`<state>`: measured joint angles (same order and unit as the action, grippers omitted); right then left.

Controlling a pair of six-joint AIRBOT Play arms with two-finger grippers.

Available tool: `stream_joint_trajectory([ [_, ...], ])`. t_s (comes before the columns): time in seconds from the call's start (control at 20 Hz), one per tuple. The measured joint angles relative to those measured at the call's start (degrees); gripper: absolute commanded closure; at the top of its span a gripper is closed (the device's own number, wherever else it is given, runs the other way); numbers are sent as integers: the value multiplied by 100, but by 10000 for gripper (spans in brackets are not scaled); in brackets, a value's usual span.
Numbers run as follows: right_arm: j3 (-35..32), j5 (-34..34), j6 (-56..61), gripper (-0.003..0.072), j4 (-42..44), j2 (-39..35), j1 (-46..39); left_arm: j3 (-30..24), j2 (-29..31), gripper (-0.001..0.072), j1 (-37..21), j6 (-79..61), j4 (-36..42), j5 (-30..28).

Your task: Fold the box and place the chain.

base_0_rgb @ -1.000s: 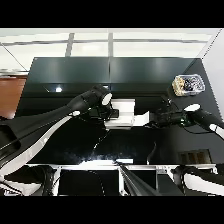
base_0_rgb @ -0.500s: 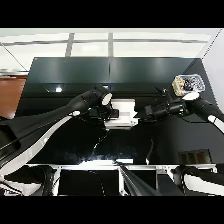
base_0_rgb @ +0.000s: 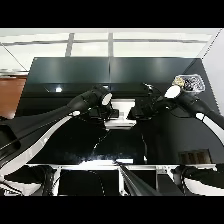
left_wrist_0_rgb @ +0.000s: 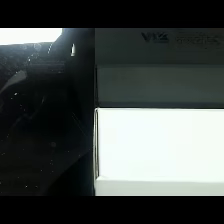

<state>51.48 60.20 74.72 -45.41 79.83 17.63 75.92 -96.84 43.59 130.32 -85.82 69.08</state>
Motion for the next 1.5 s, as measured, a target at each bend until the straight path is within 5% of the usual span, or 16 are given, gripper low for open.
stream_joint_trajectory([
  [0.2, 173, -229, 1115, 144, -1121, 20, 566, 0, 0, 677, 0, 0, 0, -2],
  [0.3, 308, -262, 1657, 253, -1604, 55, 841, 0, 0, 678, 0, 0, 2, -4],
  [0.55, 719, -146, 2677, 260, -2354, 160, 1303, 0, 0, 678, 0, 0, 0, -2],
  [0.6, 793, -57, 2920, 344, -2531, 181, 1373, 0, 0, 678, 0, -2, 0, -2],
  [1.15, 1123, 361, 4223, 367, -3340, 608, 1679, 0, 0, 678, 0, 0, 0, 0],
  [1.2, 1126, 358, 4251, 442, -3359, 647, 1687, 0, 0, 678, 0, 0, 0, 4],
  [1.4, 1130, 358, 4365, 475, -3403, 737, 1698, 0, 0, 678, 0, 0, 0, 9],
  [1.45, 1130, 354, 4389, 623, -3414, 748, 1700, 0, 0, 678, 0, 0, 0, 9],
  [1.5, 1130, 330, 4428, 639, -3436, 752, 1705, 0, 0, 677, 0, 7, 0, 11],
])
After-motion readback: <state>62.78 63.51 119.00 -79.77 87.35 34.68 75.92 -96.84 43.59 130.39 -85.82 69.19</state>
